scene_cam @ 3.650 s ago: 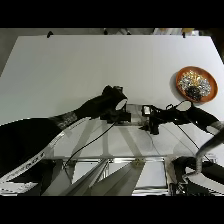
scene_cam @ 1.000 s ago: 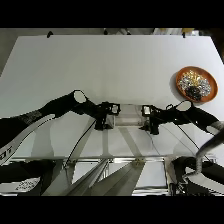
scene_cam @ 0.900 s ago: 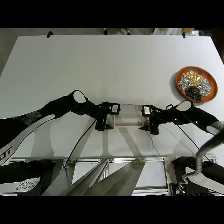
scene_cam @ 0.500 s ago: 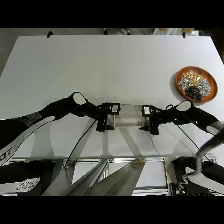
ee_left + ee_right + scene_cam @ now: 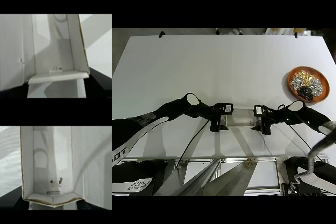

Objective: Fold the box and place the chain.

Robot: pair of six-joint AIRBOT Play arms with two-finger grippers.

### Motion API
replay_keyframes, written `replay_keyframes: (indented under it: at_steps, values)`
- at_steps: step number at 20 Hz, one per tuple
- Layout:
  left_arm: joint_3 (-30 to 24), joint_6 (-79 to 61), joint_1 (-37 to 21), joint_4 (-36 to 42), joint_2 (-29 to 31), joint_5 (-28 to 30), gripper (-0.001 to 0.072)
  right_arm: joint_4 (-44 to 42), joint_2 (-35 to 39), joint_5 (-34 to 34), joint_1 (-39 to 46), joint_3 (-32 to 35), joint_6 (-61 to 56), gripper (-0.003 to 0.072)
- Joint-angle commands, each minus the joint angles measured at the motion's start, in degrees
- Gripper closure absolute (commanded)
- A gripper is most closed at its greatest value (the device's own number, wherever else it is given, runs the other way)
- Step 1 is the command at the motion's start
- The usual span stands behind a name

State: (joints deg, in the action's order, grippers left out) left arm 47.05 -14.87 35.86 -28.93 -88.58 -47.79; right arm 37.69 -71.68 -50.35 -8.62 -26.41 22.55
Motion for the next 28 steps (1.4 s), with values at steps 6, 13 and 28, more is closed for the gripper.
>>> replay_keyframes:
  at_steps: [6, 13, 28]
  values:
    - [0.0, -0.2, 0.3, 0.5, -0.9, 1.0, 0.0355, 0.0, 0.0, 0.0, 0.0, 0.0, 0.0, 0.023]
    - [0.0, -0.2, 0.3, 0.4, -0.9, 0.8, 0.0454, 0.0, 0.0, 0.0, 0.0, 0.0, 0.0, 0.023]
    - [0.0, -0.2, 0.3, 0.4, -0.9, 0.6, 0.0454, -0.5, 0.0, 0.0, 0.0, -0.1, 0.0, 0.0229]
